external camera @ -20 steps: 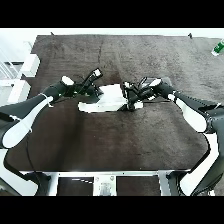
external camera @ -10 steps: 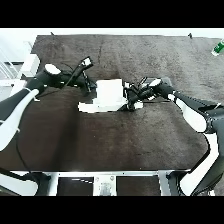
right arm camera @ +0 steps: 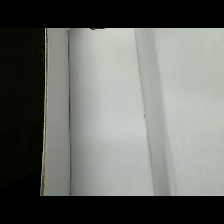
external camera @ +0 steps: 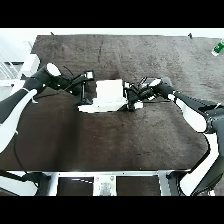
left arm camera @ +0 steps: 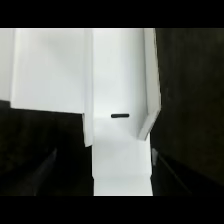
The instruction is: Fold the box and place the chain.
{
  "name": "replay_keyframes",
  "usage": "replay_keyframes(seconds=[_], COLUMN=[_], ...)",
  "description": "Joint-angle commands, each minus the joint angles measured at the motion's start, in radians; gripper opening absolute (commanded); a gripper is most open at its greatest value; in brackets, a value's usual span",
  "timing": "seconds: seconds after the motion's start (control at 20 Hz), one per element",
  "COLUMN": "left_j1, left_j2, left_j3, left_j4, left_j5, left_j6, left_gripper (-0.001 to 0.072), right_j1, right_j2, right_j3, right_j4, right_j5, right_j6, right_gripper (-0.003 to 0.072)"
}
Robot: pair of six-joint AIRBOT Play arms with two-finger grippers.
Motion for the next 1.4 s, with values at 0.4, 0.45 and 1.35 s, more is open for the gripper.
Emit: replay_keyframes(seconds=[0.4,0.45,1.35], left_j1=[-0.045,-0.045,-0.096], left_j2=[-0.049,-0.049,-0.069], left_j3=[-0.017,-0.02,-0.037], left_j4=[0.072,0.07,0.118], left_j5=[0.049,0.062,0.136], left_j6=[-0.005,-0.005,-0.028], left_gripper=[0.0709,0.0709,0.0524], right_j1=[0.0,0.0,0.0], right_j2=[-0.001,-0.001,-0.001], right_j3=[0.0,0.0,0.0], right_j4=[0.001,0.001,0.001], right_j5=[0.0,0.0,0.0], right_j6=[0.001,0.001,0.001], right_gripper=[0.0545,0.0545,0.0545])
